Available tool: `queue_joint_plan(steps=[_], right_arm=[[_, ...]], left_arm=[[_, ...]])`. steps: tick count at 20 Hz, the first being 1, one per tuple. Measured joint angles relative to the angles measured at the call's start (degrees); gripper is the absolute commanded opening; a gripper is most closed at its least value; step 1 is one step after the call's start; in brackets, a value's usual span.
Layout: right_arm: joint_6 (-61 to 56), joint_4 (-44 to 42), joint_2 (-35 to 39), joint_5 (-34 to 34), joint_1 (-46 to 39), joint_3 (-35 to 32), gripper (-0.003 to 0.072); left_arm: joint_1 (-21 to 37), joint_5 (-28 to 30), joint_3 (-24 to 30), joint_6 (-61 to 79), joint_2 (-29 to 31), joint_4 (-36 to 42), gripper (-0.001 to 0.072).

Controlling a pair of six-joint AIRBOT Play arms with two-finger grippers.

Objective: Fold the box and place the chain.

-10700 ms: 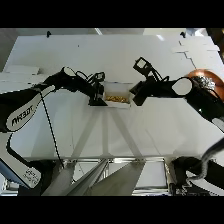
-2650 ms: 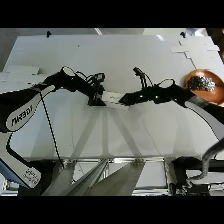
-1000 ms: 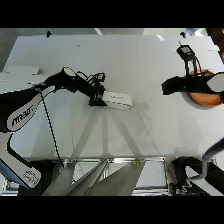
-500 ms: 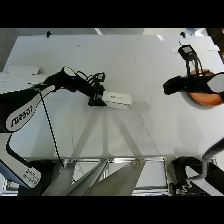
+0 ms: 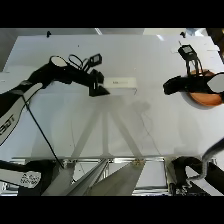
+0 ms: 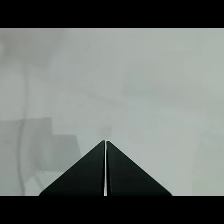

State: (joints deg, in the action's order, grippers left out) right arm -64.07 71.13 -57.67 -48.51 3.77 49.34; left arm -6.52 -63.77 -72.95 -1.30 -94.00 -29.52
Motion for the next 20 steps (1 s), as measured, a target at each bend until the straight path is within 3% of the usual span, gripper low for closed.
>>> queue_joint_plan(steps=[5,11,15,20], right_arm=[[0.0,0.0,0.0,0.0,0.0,0.0,0.0012],[0.0,0.0,0.0,0.0,0.0,0.0,0.0012],[0.0,0.0,0.0,0.0,0.0,0.0,0.0012],[0.0,-0.02,0.0,0.0,0.0,0.0,0.0012]], left_arm=[[0.04,16.22,0.0,-7.65,6.8,0.68,0.0004],[1.27,36.48,0.0,-17.55,9.38,-2.99,0.0003],[5.05,42.32,0.02,-26.67,9.64,-9.88,0.0001],[13.9,43.98,0.28,-41.83,7.32,-22.58,0.0001]])
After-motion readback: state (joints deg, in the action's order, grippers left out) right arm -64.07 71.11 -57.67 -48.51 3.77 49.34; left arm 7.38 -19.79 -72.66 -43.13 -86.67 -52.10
